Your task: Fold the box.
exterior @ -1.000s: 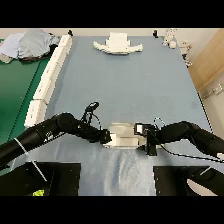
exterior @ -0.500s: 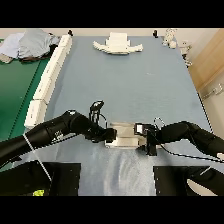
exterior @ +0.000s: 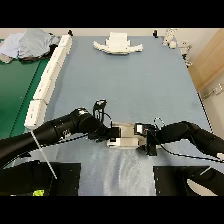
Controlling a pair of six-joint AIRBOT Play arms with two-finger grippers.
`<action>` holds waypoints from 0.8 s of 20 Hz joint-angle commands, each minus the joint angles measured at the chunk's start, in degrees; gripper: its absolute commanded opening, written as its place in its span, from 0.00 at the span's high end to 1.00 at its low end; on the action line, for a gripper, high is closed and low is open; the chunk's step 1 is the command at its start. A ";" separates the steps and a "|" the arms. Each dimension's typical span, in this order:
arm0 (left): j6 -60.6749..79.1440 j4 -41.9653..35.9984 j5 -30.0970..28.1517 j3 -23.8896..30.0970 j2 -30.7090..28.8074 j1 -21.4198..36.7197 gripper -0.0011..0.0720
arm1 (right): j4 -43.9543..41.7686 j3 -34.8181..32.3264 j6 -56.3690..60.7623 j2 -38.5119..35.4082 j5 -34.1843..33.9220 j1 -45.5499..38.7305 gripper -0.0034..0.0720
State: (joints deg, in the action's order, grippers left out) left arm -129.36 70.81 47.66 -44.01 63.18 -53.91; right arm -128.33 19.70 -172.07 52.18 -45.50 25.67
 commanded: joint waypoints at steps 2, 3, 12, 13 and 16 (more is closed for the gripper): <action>-7.28 6.01 3.76 -3.34 3.74 -2.40 0.47 | -0.02 -0.02 0.00 0.00 0.00 0.00 0.28; -9.55 7.78 4.52 -3.91 4.37 -3.02 0.50 | -0.02 -0.02 0.02 0.00 0.00 0.00 0.28; -15.85 13.79 10.23 -9.29 9.84 -6.08 0.52 | -0.02 -0.02 0.00 0.00 0.00 0.00 0.28; -16.00 14.34 11.67 -10.36 10.99 -6.34 0.52 | -0.02 -0.02 0.02 0.00 0.00 0.00 0.28; -16.00 14.95 14.01 -12.96 14.05 -6.78 0.52 | -0.02 -0.02 0.02 0.00 0.00 0.00 0.28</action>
State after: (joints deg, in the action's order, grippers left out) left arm -144.73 84.23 58.94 -54.65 74.65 -60.07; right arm -128.35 19.70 -172.07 52.18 -45.50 25.67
